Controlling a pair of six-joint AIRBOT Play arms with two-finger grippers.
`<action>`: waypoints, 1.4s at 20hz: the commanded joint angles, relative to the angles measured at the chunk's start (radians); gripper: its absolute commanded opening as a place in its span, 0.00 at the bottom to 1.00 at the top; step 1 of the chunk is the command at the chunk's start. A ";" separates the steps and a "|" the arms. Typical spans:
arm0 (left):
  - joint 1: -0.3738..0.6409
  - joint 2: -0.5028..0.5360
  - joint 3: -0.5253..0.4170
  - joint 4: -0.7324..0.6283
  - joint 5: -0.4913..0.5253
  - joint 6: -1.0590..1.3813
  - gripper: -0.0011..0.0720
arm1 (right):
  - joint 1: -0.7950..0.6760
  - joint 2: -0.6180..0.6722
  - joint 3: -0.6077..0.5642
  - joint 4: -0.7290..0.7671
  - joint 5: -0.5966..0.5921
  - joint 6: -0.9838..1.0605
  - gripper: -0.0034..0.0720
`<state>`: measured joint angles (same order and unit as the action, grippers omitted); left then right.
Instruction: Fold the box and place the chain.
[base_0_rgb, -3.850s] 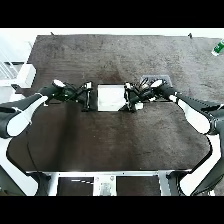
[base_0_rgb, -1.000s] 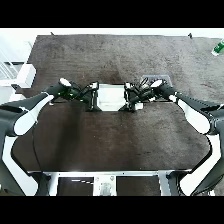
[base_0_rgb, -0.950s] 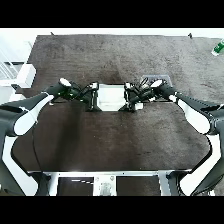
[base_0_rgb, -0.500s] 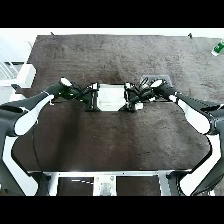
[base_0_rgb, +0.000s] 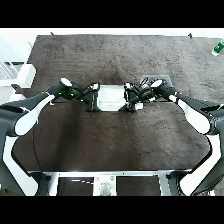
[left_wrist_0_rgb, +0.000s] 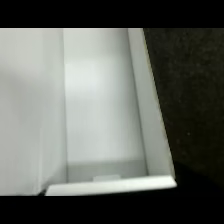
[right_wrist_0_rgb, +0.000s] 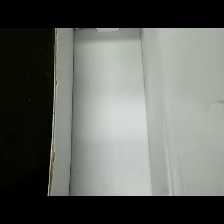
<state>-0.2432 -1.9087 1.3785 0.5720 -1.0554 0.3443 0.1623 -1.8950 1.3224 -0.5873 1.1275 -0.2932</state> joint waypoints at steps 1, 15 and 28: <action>-0.002 -0.001 0.001 -0.004 0.000 -0.003 0.92 | 0.000 0.000 0.000 0.001 -0.001 0.001 0.70; -0.002 -0.001 0.005 -0.005 0.018 0.004 0.83 | 0.000 0.000 0.000 0.001 -0.001 0.001 0.70; -0.002 -0.003 0.005 -0.018 0.018 0.004 0.87 | 0.000 0.000 0.000 0.001 -0.001 0.001 0.70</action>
<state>-0.2451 -1.9102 1.3827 0.5644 -1.0386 0.3485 0.1619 -1.8950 1.3224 -0.5865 1.1252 -0.2924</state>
